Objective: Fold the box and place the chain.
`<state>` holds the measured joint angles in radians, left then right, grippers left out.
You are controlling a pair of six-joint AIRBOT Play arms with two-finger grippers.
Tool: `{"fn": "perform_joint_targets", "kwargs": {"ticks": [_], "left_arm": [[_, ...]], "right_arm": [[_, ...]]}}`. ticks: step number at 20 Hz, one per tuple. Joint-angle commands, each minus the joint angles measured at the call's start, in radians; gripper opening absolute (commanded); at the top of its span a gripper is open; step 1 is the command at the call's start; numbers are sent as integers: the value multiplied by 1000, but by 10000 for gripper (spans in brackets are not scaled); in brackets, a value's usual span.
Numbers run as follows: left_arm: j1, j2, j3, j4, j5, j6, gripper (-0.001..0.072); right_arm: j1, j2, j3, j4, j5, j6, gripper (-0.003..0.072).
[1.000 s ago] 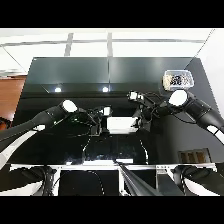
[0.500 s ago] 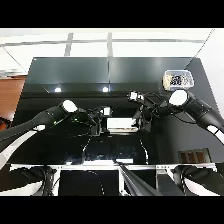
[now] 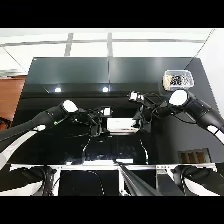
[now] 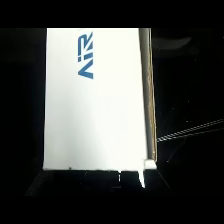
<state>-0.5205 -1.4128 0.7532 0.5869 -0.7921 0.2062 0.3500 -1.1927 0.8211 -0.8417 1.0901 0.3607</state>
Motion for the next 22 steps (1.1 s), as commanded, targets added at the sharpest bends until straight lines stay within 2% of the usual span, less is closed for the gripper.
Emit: {"fn": "perform_joint_targets", "kwargs": {"ticks": [1, 2, 9, 12, 17, 22], "left_arm": [[0, 0, 1, 0, 2, -1, 369], [0, 0, 1, 0, 2, -1, 369], [0, 0, 1, 0, -2, -1, 369], [0, 0, 1, 0, -3, -1, 369], [0, 0, 1, 0, -5, -1, 369], [0, 0, 1, 0, -5, -1, 369]], "right_arm": [[1, 0, 0, -1, 5, 14, 343], [1, 0, -1, -2, 2, 14, 389], [1, 0, -11, -9, -2, 14, 387], [6, 0, -11, -66, -3, 14, 387], [41, 1, -11, -63, -65, 22, 379], [1, 69, 8, -38, 5, 135, 379]]}}
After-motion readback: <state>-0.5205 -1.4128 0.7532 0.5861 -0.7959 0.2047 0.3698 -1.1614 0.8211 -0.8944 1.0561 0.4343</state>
